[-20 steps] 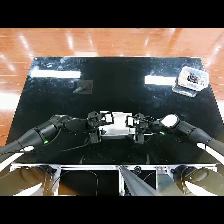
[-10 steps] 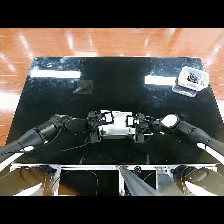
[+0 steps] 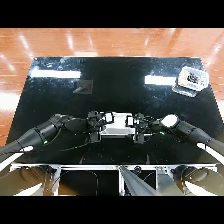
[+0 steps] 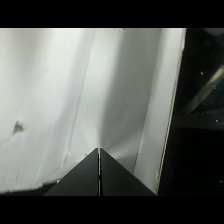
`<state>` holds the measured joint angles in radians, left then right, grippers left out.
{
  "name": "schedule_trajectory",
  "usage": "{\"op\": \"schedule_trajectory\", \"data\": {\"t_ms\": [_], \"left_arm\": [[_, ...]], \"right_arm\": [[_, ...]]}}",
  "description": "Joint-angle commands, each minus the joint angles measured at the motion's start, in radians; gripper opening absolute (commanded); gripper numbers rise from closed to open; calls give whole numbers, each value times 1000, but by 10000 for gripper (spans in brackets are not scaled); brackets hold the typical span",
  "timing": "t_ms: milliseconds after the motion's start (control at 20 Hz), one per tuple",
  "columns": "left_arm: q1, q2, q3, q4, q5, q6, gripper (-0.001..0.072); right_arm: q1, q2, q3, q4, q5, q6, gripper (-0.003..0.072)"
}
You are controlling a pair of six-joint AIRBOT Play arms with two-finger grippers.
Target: Fold the box and place the chain.
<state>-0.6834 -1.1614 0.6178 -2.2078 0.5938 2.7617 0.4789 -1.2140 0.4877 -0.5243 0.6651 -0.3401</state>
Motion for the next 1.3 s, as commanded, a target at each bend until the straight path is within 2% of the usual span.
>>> {"op": "schedule_trajectory", "data": {"t_ms": [0, 150, 400, 650, 800, 900, 1000, 1100, 1250], "left_arm": [[23, 38, 3, 6, 0, -66, 22], [68, 105, 3, 8, 27, -113, 22], [150, 230, 3, 33, 198, -177, 22], [251, 329, 3, 336, 282, -514, 22], [385, 311, -1, 383, 410, -717, 23], [503, 263, -3, 309, 499, -853, 25], [578, 204, -3, 221, 554, -806, 23], [581, 155, -4, 199, 528, -805, 23], [569, 53, -6, 80, 471, -885, 23]], "right_arm": [[-1, 0, 0, -1, -1, 0, 603], [-1, 0, 0, -1, -1, 0, 604], [-1, 0, 0, -1, 0, 0, 604], [-1, 0, 0, -1, 0, 0, 603], [-1, 0, 0, -2, 0, 0, 604], [-1, 0, 0, -2, 0, 0, 603], [-1, 0, 0, -2, 0, 0, 603], [-1, 0, 0, -2, 0, 0, 603], [-1, 0, 0, -2, -1, 0, 603]]}}
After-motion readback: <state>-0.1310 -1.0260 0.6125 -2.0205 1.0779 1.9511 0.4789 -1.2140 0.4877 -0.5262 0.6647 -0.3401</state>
